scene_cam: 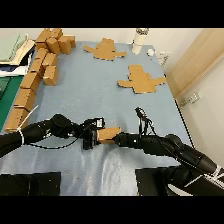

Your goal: Fold the box.

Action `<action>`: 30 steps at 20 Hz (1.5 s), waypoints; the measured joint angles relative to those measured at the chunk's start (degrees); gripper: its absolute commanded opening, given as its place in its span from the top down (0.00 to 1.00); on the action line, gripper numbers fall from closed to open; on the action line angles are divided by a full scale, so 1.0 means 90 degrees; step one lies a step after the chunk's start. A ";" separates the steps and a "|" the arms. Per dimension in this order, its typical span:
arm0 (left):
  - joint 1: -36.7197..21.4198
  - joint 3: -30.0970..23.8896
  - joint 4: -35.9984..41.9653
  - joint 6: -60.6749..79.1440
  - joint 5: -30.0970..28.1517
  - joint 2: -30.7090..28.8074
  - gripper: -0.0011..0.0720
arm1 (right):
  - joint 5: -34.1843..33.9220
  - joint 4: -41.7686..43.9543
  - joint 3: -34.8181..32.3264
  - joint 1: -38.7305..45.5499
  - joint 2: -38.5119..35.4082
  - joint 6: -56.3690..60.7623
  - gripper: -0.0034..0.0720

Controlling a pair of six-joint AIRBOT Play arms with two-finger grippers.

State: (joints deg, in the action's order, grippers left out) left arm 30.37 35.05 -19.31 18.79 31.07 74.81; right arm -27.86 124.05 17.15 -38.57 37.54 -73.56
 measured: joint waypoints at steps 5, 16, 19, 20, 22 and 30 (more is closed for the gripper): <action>0.0000 0.0000 -0.0002 0.0000 0.0000 0.0000 0.18 | 0.0107 0.0010 0.0000 0.0000 0.0114 -0.0002 0.95; 0.0000 0.0000 0.0000 0.0002 0.0000 0.0000 0.18 | 0.0063 0.0024 0.0002 0.0000 0.0228 -0.0041 0.95; 0.0000 0.0000 -0.0002 0.0002 0.0000 0.0000 0.18 | 0.0061 0.0024 0.0002 0.0000 0.0270 -0.0053 0.95; 0.0000 0.0000 0.0000 0.0000 0.0000 0.0000 0.18 | 0.0068 0.0024 0.0002 0.0000 0.0255 -0.0056 0.95; 0.0000 0.0000 0.0000 0.0000 0.0000 0.0000 0.18 | 0.0121 0.0019 0.0019 0.0000 0.0155 -0.0073 0.95; 0.0000 0.0000 0.0000 0.0000 0.0000 0.0000 0.18 | -0.0750 -0.1656 0.0576 0.0860 -0.0250 0.0491 0.95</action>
